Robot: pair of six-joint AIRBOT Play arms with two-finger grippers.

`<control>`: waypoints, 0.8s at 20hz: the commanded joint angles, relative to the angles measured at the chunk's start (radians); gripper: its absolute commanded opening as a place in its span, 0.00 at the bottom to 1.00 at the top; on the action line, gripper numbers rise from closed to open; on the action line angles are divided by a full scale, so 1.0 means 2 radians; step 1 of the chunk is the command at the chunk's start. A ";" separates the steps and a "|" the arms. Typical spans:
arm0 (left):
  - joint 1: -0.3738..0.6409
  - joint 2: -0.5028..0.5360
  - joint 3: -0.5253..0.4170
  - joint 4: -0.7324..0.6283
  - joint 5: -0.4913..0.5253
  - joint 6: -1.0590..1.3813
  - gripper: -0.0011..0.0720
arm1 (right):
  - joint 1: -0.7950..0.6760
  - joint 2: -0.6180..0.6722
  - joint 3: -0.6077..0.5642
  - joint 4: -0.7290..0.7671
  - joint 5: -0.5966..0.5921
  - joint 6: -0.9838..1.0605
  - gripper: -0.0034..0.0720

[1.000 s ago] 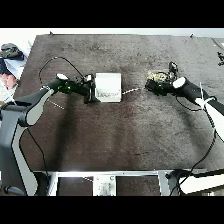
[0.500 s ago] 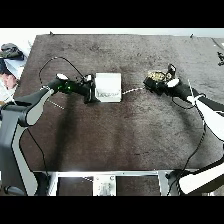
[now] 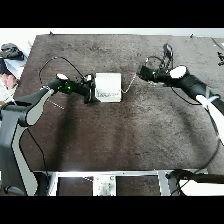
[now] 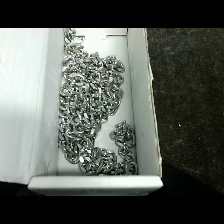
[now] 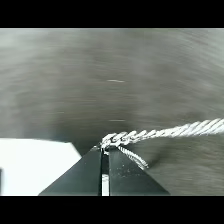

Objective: Fold the box and place the chain.

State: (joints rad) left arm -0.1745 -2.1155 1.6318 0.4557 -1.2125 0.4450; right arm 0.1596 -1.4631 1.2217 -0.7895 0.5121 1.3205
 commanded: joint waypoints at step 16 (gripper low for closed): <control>0.000 0.000 0.000 0.000 0.000 0.000 0.49 | 0.154 0.043 0.043 -0.003 -0.017 -0.043 0.06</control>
State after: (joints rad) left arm -0.1745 -2.1155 1.6318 0.4557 -1.2125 0.4446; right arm 0.4526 -1.3243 1.3052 -0.7963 0.4538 1.2301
